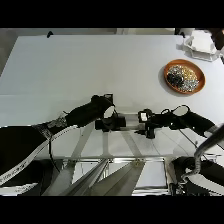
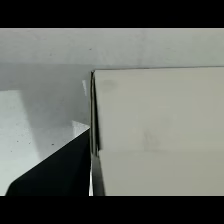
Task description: Fold the box and place the chain.
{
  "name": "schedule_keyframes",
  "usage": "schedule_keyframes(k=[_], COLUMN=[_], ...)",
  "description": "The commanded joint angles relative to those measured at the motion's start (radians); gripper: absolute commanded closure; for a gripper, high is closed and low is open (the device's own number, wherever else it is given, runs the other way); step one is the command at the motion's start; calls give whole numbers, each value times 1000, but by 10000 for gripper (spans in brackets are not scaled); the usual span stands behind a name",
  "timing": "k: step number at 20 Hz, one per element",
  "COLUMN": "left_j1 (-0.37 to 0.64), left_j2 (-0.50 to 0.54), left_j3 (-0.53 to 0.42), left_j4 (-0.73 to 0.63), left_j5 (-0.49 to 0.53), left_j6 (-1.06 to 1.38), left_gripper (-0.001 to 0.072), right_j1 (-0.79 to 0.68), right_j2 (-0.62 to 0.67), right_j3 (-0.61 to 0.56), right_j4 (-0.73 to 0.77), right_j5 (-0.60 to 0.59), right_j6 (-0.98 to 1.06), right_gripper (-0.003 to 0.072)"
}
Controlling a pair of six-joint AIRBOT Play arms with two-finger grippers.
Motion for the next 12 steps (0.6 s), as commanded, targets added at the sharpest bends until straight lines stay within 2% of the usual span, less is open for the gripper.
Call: schedule_keyframes(k=[1,2,4,5,8,12], left_j1=[-6,-8,-13,-14,-15,-15], left_j2=[-2,-2,-2,-2,-1,-1], left_j3=[1,1,1,1,1,1], left_j4=[-5,-5,-5,-5,-5,-5], left_j5=[5,5,5,4,-21,-35], left_j6=[-36,-40,-60,-66,-69,-69], left_gripper=[479,558,584,653,701,707], right_j1=[0,0,0,0,0,0], right_j2=[1,1,1,1,1,1], right_j3=[0,0,0,0,0,0], right_j4=[0,0,0,0,0,0], right_j5=[0,0,0,0,0,0], right_j6=[0,0,0,0,0,0], right_gripper=[270,270,270,270,270,270])
